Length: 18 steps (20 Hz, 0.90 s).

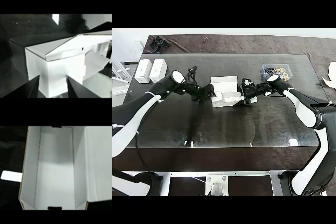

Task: Fold the box and place the chain.

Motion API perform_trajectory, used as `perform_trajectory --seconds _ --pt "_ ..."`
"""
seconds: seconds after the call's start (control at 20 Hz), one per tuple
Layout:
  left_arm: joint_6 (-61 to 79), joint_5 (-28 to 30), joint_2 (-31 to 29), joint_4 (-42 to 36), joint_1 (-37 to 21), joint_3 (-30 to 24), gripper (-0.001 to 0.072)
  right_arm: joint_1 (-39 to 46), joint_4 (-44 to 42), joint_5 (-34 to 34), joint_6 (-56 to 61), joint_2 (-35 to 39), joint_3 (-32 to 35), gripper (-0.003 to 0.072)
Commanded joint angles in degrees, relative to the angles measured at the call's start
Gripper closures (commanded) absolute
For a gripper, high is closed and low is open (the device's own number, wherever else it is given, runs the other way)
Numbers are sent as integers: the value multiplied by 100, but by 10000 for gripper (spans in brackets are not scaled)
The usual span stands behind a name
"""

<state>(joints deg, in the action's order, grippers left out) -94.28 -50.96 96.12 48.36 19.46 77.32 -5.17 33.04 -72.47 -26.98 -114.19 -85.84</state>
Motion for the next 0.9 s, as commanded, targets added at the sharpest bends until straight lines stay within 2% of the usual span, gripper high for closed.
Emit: perform_trajectory --seconds 0.0,0.25,0.85 --pt "-332 -208 162 400 138 326 315 -2 7 -4 -4 4 -2 123" --pt "-791 -439 262 966 269 632 315 -2 4 -2 -4 4 -2 122" --pt "-1996 -1895 1084 2350 719 2140 315 -2 7 -2 -4 4 -2 122"
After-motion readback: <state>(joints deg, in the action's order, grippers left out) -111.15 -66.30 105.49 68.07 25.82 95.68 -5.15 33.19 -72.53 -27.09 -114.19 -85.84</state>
